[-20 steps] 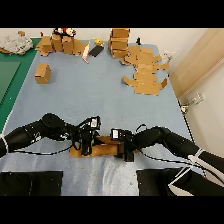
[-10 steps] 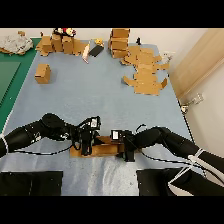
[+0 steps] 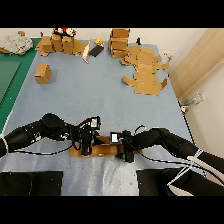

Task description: Fold the box.

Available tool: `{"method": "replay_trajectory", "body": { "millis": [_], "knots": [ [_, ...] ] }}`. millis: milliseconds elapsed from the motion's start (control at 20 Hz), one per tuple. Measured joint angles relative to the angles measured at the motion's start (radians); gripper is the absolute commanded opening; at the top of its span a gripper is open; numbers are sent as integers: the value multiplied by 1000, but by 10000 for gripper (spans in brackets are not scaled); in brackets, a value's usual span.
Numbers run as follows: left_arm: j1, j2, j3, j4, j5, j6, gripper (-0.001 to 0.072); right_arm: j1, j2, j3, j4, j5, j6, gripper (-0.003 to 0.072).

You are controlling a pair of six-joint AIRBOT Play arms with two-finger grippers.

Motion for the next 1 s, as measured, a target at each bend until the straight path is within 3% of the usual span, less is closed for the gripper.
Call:
{"method": "replay_trajectory", "body": {
  "millis": [1000],
  "knots": [
    [-1,0,0,-1,0,0,12,1,-2,0,-2,-5,-2,595]
  ]
}}
